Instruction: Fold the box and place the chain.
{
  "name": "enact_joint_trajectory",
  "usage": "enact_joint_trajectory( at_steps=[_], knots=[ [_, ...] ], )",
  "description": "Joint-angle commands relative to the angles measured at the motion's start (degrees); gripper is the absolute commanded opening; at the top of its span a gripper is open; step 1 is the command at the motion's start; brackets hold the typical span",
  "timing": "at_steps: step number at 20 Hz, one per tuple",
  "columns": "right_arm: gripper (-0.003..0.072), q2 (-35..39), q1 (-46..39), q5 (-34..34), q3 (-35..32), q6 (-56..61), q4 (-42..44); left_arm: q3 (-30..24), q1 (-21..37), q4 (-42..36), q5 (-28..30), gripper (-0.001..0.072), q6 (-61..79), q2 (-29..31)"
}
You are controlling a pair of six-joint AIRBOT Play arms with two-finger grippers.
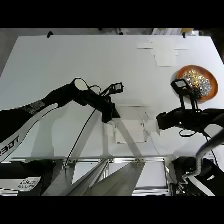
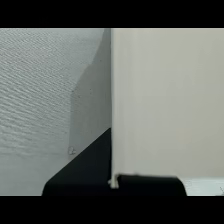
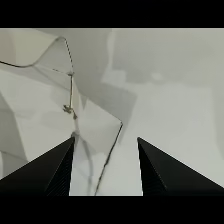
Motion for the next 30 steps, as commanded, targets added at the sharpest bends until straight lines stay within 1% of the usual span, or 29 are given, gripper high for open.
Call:
enact_joint_trajectory(
  at_steps=[1,7,8,13,20,24,26,28,30],
  knots=[
    [0.0443,1.4,0.0,1.2,1.0,-1.8,-0.3,-0.4,-0.4,0.0,2.9,-0.0005,1.9,0.0],
    [0.0442,1.4,0.0,1.2,1.0,-1.8,-0.3,-6.2,-4.3,-0.4,14.9,-0.0006,7.6,0.1],
    [0.0442,1.4,0.0,1.2,1.0,-1.8,-0.3,-6.8,-5.0,-0.6,15.9,-0.0006,8.6,0.4],
    [0.0442,1.4,0.0,0.3,1.0,-1.8,-0.3,-6.9,-5.1,-1.8,16.4,-0.0004,11.6,2.3],
    [0.0442,1.4,0.0,0.3,1.0,-2.1,-0.3,-6.9,-5.1,-1.6,15.5,-0.0001,13.8,2.0],
    [0.0441,1.4,0.0,0.4,1.0,-4.9,-0.3,-6.8,-5.1,-1.2,15.5,0.0002,13.8,2.1],
    [0.0441,1.4,0.0,0.4,1.0,-5.7,-0.3,-5.8,-5.2,-0.1,14.6,-0.0001,13.7,2.4],
    [0.0441,1.4,0.0,0.4,1.0,-6.3,-0.2,-3.7,-5.2,3.0,12.5,-0.0002,13.5,2.4],
    [0.0441,1.4,0.0,0.4,1.0,-6.4,-0.2,-2.7,-5.2,3.9,12.8,-0.0002,13.6,2.3]
  ],
)
